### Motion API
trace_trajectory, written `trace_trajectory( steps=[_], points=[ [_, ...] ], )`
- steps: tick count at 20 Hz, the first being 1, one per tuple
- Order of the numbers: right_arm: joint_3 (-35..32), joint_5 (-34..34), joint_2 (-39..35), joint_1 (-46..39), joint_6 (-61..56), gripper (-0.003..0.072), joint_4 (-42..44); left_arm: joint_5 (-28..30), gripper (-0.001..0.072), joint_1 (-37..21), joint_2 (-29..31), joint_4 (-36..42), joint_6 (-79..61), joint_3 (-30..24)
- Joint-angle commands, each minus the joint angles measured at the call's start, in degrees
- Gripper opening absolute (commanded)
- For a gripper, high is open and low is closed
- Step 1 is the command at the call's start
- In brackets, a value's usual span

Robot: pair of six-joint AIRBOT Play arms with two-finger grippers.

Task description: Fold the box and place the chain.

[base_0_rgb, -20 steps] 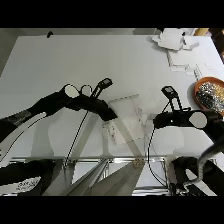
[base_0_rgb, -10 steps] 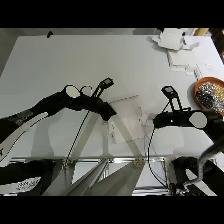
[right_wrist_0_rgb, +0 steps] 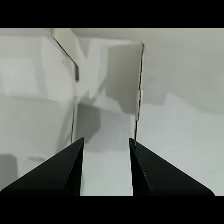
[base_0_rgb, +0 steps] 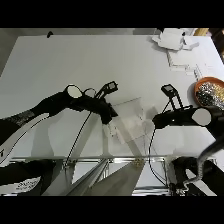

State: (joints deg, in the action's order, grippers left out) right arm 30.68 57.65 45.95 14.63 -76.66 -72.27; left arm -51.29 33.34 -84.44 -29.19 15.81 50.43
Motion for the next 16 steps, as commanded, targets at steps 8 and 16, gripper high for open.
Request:
trace_trajectory(
  steps=[8, 16],
  points=[
    [5.6, 12.3, -10.0, 0.1, 9.1, 0.0319, -6.4, 5.0, -0.0002, 6.1, -0.5, -2.3, -13.0, 2.4],
    [5.6, 11.8, -11.4, 0.1, 11.2, 0.0318, -6.1, 2.2, 0.0, 6.4, -6.6, -4.8, -15.9, 8.6]
  ],
)
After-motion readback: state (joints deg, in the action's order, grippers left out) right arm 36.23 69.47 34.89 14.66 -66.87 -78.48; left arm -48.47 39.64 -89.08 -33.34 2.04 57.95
